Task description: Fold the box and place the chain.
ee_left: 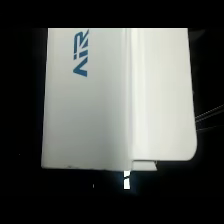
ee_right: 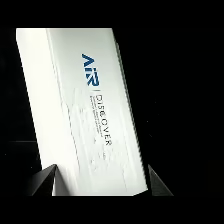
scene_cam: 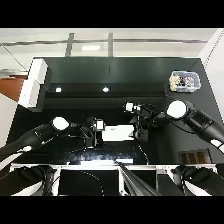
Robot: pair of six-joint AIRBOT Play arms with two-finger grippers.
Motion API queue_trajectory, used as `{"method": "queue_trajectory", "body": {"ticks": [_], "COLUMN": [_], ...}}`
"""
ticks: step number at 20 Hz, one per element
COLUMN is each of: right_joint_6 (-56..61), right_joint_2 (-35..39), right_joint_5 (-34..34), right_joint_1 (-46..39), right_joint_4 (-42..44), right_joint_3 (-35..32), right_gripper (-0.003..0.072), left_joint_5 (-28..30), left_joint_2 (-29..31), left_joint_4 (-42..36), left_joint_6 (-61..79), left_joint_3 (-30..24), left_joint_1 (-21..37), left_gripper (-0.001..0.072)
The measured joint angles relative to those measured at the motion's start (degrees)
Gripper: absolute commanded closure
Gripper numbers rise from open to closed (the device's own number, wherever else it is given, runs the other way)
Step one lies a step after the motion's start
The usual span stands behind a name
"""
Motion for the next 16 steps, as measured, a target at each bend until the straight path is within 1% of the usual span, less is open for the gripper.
{"method": "queue_trajectory", "body": {"ticks": [1,2,3,4,16], "right_joint_6": [0.0,0.0,0.0,0.0,0.0], "right_joint_2": [0.0,0.0,0.0,0.0,0.0], "right_joint_5": [-0.2,-0.3,-0.4,-0.5,1.7], "right_joint_1": [0.0,0.0,0.1,0.1,0.1], "right_joint_4": [-0.1,-0.1,-0.2,-0.2,0.2], "right_joint_3": [0.0,0.0,-0.1,-0.1,-0.1], "right_gripper": [0.0156,0.0157,0.0279,0.0385,0.0387], "left_joint_5": [0.0,0.0,0.0,0.0,-0.1], "left_joint_2": [0.0,0.0,0.0,0.0,0.0], "left_joint_4": [0.0,0.0,0.0,0.0,0.0], "left_joint_6": [0.0,0.0,0.0,0.0,0.1], "left_joint_3": [0.0,0.0,0.0,0.0,0.0], "left_joint_1": [0.0,0.0,0.0,0.0,0.0], "left_gripper": [0.0364,0.0365,0.0365,0.0365,0.0365]}}
